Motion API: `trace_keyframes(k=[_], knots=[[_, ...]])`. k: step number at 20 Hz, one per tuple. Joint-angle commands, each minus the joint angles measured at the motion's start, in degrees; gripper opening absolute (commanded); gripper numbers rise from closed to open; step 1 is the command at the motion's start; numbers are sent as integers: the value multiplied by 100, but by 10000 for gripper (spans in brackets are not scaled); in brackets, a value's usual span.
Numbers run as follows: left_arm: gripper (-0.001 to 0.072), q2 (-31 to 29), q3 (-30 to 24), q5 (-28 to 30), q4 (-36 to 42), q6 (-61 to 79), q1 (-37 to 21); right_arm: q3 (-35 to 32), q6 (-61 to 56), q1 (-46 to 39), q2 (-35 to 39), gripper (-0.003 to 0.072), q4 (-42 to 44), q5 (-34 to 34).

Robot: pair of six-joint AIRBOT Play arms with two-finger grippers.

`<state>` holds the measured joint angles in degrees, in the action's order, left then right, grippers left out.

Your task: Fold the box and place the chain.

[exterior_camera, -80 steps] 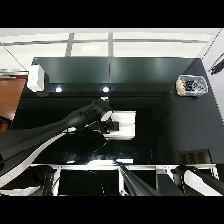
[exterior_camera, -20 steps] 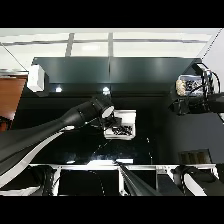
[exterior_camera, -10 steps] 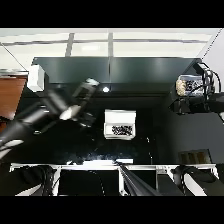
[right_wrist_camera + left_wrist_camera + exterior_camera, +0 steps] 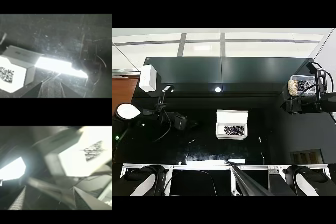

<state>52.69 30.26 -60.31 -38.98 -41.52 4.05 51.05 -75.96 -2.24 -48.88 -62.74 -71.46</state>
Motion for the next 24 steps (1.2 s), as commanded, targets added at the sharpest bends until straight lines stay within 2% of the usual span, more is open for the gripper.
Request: trace_keyframes(k=[1, 3, 5, 7, 10, 12, 16, 22, 24], knots=[[717, 138, -393, 136, 1523, 4103, 11, 4, -59, 0, 4, 263, 7, 17], [716, 337, -391, 411, 1416, 5075, 378, 4, -173, 0, 4, 263, 9, 48], [716, 697, -247, 708, 719, 5709, 824, 4, -293, 0, 4, 263, 7, 114], [716, 1246, 59, 741, 31, 5842, 1196, 4, -313, 0, 4, 263, 4, 146], [716, 2059, 452, 765, 68, 5851, 1561, 4, -313, 0, 4, 263, -35, 144], [716, 2321, 616, 769, 232, 5895, 1759, 4, -313, 0, 4, 263, -35, 142], [716, 2400, 636, 780, 992, 6019, 1843, 4, -313, 0, 4, 263, -37, 232], [715, 2404, 640, 811, 992, 6026, 2124, 4, -313, 0, 4, 263, -33, 402], [715, 2417, 640, 1019, 992, 6024, 2212, 4, -313, 0, 4, 263, -35, 402]])
